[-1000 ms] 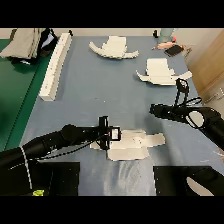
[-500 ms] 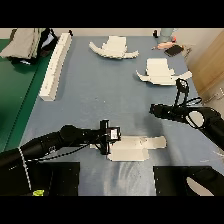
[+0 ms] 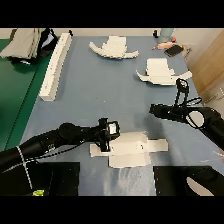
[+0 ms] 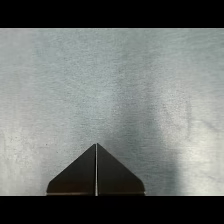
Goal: Fold the box.
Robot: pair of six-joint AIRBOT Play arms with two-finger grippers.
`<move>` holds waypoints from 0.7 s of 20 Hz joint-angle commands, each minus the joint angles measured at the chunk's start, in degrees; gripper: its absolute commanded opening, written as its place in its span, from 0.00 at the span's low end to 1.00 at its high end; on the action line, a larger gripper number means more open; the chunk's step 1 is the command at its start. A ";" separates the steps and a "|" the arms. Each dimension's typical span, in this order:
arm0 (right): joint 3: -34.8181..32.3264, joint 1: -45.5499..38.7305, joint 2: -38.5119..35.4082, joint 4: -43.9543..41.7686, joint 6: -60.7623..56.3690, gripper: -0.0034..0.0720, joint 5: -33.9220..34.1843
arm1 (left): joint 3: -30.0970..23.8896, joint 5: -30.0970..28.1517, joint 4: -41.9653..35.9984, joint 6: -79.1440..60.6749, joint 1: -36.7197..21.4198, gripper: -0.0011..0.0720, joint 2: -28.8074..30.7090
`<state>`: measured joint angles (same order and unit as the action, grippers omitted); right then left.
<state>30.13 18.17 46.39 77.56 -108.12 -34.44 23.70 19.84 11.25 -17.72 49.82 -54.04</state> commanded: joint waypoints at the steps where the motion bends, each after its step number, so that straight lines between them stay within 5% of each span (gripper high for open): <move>1: 0.02 0.07 -0.04 -0.24 0.02 0.05 -0.04 | 1.05 5.31 0.35 1.31 -3.43 0.04 0.04; 14: 0.02 0.07 -0.04 -0.22 0.07 0.04 -0.02 | 1.09 6.10 9.40 3.21 -2.32 0.04 0.04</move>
<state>30.13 18.20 46.39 77.34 -108.05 -34.46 24.93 25.52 19.70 -15.40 46.68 -54.04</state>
